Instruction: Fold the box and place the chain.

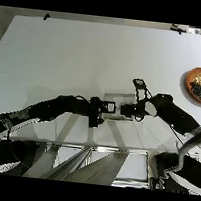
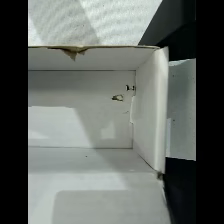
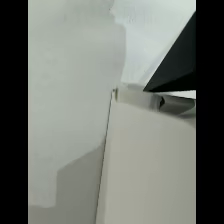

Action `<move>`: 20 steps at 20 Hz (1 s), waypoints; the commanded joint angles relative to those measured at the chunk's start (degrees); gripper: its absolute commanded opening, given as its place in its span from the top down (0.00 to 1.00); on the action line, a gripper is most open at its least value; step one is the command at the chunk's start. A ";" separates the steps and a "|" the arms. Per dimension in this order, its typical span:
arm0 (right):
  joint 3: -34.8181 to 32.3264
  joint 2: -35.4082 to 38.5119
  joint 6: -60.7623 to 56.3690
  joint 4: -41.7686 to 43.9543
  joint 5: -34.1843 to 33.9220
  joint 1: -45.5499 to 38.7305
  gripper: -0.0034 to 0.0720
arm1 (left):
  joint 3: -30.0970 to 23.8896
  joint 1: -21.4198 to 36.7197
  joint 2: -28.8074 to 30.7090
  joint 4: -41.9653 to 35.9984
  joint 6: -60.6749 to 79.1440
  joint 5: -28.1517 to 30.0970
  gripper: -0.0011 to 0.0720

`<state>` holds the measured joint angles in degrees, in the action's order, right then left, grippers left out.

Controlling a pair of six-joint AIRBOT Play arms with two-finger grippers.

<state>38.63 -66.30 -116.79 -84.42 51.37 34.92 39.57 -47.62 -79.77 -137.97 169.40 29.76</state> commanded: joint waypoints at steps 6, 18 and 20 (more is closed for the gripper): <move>0.04 0.02 -1.60 -6.69 -2.40 4.28 0.64 | 0.02 0.02 -0.04 0.02 0.11 0.00 0.61; 0.02 -2.29 -9.44 -9.86 2.47 5.73 0.41 | 0.02 0.02 -0.04 0.02 0.11 -0.02 0.61; 0.00 -2.64 -9.44 -9.75 1.81 5.73 0.48 | 0.02 0.02 -0.04 0.02 0.11 0.00 0.61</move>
